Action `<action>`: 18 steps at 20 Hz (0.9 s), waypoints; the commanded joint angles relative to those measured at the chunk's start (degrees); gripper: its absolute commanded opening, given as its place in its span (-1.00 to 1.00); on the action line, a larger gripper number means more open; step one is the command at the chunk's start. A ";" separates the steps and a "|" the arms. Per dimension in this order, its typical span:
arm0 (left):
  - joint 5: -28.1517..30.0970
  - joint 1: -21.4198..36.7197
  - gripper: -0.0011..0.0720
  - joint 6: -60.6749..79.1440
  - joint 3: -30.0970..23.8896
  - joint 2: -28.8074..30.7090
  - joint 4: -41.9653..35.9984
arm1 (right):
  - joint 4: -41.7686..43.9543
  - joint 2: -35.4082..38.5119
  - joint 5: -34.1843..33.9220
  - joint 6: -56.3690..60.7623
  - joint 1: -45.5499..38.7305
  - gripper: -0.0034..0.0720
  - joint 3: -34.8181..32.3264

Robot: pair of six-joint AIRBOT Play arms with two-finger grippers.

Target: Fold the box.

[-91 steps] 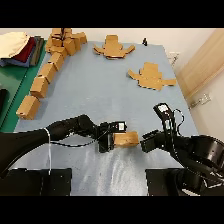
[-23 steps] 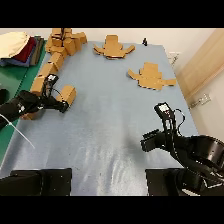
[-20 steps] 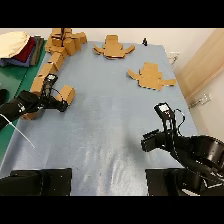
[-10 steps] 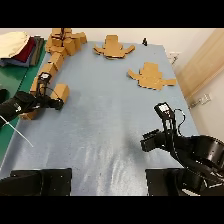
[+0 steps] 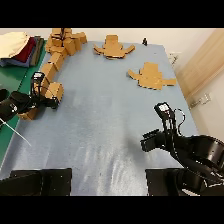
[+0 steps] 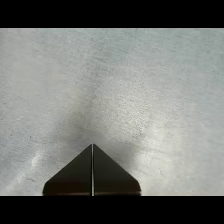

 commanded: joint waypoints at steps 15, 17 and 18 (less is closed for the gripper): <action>-1.14 0.13 0.95 -1.40 0.04 -1.68 2.82 | 0.26 0.02 0.02 0.00 0.07 -0.89 0.02; -3.26 0.31 0.95 -1.49 0.04 -1.20 2.97 | 0.26 0.02 0.02 0.00 0.07 -0.89 0.02; -4.46 0.68 0.95 -1.57 0.04 -0.55 3.04 | 0.24 0.02 0.00 0.00 0.07 -0.89 0.02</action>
